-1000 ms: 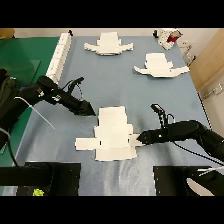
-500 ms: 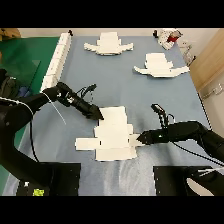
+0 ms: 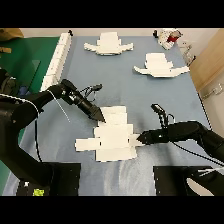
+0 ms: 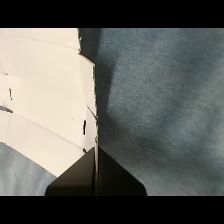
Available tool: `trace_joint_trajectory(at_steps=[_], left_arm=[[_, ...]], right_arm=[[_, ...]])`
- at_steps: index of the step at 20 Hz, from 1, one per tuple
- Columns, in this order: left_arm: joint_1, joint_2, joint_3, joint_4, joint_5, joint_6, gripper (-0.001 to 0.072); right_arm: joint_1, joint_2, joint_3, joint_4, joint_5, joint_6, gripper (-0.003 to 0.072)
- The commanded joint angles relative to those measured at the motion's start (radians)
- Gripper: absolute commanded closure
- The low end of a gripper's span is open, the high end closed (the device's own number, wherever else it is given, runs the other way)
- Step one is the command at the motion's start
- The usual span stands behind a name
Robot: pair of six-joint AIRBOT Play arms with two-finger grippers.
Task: Fold the box.
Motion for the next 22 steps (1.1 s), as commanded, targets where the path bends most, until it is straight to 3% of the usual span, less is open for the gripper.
trace_joint_trajectory(at_steps=[1,8,9,10,14,16,21,22], left_arm=[[-0.002,-0.001,0.005,0.003,-0.025,0.026,0.0359],[-0.033,-0.003,0.005,0.005,-0.011,0.040,0.0361],[-0.036,-0.003,0.005,0.008,0.001,0.040,0.0441],[-0.037,-0.003,0.005,0.014,0.005,0.052,0.0584],[-0.037,-0.003,0.005,0.014,0.003,0.071,0.0606],[-0.037,-0.003,0.005,0.014,0.004,0.104,0.0698],[-0.037,-0.003,0.005,0.011,0.011,0.140,0.0698],[-0.037,-0.003,0.007,0.008,0.012,0.169,0.0699]], right_arm=[[0.001,0.001,-0.001,0.000,0.000,0.000,0.0679],[0.001,0.001,-0.001,0.000,0.001,0.000,0.0679],[0.001,0.001,-0.001,-0.001,0.001,0.000,0.0678],[0.001,0.001,-0.001,-0.002,0.001,0.000,0.0678],[0.001,0.001,-0.001,-0.004,0.001,0.000,0.0678],[0.001,0.001,-0.001,-0.004,0.001,-0.001,0.0678],[0.000,0.002,0.002,-0.016,0.005,-0.002,0.0671],[0.000,0.002,0.010,-0.048,0.005,-0.002,0.0633]])
